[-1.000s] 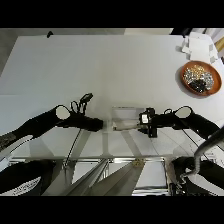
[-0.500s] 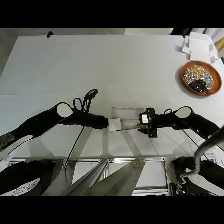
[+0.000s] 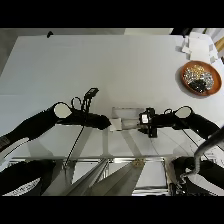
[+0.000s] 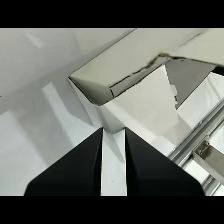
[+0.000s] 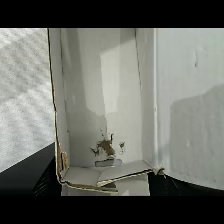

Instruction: Fold the box and place the chain.

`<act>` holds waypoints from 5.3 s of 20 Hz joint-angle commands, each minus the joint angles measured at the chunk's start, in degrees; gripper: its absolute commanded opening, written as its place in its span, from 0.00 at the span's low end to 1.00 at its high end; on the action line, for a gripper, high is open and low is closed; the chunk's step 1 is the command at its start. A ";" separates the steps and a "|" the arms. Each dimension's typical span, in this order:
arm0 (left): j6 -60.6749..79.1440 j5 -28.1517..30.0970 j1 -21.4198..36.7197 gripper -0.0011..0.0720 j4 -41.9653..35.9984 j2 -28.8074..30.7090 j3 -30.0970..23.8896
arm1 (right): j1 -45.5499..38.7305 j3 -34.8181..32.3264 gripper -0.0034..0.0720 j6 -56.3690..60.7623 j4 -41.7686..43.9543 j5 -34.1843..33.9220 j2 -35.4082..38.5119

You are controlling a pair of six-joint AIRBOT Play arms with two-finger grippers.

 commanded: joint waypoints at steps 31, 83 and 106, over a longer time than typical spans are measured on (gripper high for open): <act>-36.74 -8.07 -11.04 0.59 29.03 -9.79 17.57 | 0.00 -0.02 0.47 0.00 0.02 0.02 -0.04; -77.55 -16.70 -20.44 0.03 48.09 -22.77 28.87 | 0.00 -0.02 0.47 0.00 0.02 0.02 -0.04; -73.09 -16.52 -19.50 0.02 49.55 -21.49 28.92 | 0.00 -0.02 0.47 0.00 0.02 0.02 -0.04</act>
